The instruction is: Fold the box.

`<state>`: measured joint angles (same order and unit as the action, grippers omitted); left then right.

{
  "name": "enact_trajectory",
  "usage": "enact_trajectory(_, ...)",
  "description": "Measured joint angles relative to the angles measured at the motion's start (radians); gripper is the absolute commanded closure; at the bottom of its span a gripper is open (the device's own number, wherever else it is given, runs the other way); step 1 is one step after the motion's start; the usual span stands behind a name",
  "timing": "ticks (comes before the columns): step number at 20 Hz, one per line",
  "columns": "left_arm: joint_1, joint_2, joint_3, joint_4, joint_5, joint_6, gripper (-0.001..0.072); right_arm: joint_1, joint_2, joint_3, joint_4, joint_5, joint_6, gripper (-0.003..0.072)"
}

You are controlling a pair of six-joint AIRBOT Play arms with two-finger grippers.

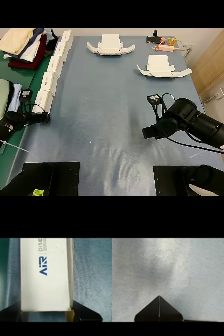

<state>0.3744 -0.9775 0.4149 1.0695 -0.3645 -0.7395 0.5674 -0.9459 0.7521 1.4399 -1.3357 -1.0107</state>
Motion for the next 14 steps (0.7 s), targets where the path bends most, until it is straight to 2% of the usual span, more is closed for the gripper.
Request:
enact_trajectory(10, -0.007, -0.012, 0.001, -0.029, 0.021, 0.019, 0.0178, 0.0, 0.0, 0.0, -0.001, -0.001, 0.0, 0.0683)
enact_trajectory(14, -0.007, -0.013, 0.001, -0.073, -0.02, 0.01, 0.0178, 0.0, 0.0, 0.0, 0.0, 0.0, 0.0, 0.0683)
